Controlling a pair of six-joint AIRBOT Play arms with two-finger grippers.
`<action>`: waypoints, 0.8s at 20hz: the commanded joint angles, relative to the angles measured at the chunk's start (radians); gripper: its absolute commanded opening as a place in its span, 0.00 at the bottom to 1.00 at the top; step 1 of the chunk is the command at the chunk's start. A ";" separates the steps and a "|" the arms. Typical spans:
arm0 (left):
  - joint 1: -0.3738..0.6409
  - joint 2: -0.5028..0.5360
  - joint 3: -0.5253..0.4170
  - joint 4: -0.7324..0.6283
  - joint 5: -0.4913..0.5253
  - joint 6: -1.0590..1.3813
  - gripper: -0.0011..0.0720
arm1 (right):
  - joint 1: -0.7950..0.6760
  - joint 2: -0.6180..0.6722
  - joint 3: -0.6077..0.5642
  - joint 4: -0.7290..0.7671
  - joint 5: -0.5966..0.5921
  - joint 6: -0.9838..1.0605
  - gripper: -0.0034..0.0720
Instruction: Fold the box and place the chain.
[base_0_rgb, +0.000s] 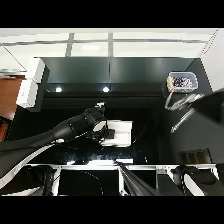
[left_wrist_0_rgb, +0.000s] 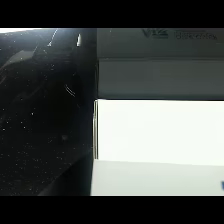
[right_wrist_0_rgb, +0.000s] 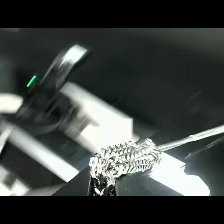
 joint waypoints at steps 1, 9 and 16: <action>0.000 0.000 0.000 0.000 0.000 0.000 0.06 | 0.145 0.013 -0.202 0.077 -0.062 -0.014 0.06; 0.000 0.000 0.000 0.000 0.000 0.000 0.06 | 0.481 -0.078 -0.559 0.093 -0.557 -0.011 0.07; 0.000 0.000 0.000 0.000 0.000 0.000 0.06 | 0.559 -0.256 -0.563 0.074 -0.732 0.004 0.07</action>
